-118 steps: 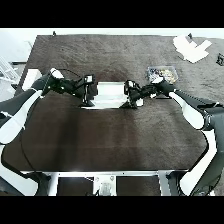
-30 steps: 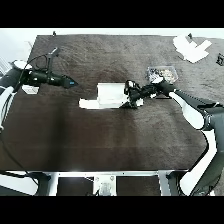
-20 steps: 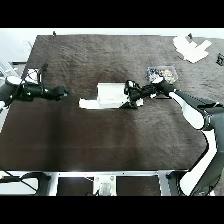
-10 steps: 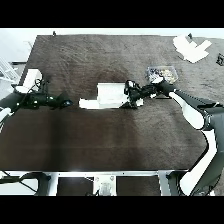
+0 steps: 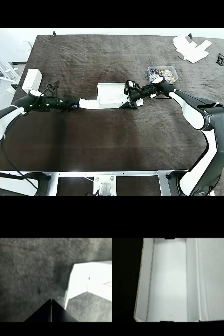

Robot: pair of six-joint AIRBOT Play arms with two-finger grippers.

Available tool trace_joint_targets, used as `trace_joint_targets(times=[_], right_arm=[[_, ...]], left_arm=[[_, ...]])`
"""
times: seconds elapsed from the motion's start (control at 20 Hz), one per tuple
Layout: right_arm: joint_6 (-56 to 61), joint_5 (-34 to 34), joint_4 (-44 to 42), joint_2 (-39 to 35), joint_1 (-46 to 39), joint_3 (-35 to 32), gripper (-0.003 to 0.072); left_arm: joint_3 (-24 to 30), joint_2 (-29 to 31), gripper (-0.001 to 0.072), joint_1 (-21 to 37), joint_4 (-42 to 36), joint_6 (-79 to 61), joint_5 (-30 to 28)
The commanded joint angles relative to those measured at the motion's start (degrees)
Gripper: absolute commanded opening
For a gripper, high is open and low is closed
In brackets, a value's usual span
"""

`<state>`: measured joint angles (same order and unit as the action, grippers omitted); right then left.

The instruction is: Fold the box and place the chain.

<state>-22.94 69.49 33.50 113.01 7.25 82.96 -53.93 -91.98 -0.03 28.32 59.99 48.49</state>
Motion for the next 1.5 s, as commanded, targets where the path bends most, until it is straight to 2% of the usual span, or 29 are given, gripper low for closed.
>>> trace_joint_targets(times=[0.0, 0.2, 0.4, 0.45, 0.55, 1.0, 1.05, 1.1, 1.45], right_arm=[[0.0, 0.0, 0.0, 0.0, 0.0, 0.0, 0.0592], [0.0, 0.0, 0.0, 0.0, 0.0, 0.0, 0.0592], [0.0, 0.0, 0.0, 0.0, 0.0, 0.0, 0.0592], [0.0, 0.0, 0.0, 0.0, 0.0, 0.0, 0.0592], [0.0, 0.0, 0.0, 0.0, 0.0, 0.0, 0.0592], [0.0, 0.0, 0.0, 0.0, 0.1, 0.0, 0.0592], [0.0, 0.0, 0.0, 0.0, 0.1, 0.0, 0.0592], [0.0, 0.0, 0.0, 0.0, 0.0, 0.0, 0.0592], [0.0, 0.0, 0.0, 0.0, 0.1, 0.0, 0.0592]], left_arm=[[-1.8, -2.7, 0.0022, -2.1, -3.0, -2.0, -0.8], [-3.2, -3.5, 0.0022, -4.7, -4.7, -2.8, -1.8], [-3.2, -3.5, 0.0024, -5.4, -11.0, -6.4, -1.0], [-3.2, -3.5, 0.0104, -5.4, -12.0, -7.3, -0.2], [-3.3, -3.5, 0.0190, -5.4, -13.6, -8.3, 1.0], [-5.5, -3.4, 0.0190, -6.6, -15.5, -7.9, 3.6], [-5.8, -3.4, 0.0240, -7.1, -15.5, -7.9, 3.5], [-6.4, -3.4, 0.0255, -7.5, -15.5, -7.5, 3.7], [-7.1, -3.4, 0.0256, -7.9, -15.3, -7.4, 4.9]])
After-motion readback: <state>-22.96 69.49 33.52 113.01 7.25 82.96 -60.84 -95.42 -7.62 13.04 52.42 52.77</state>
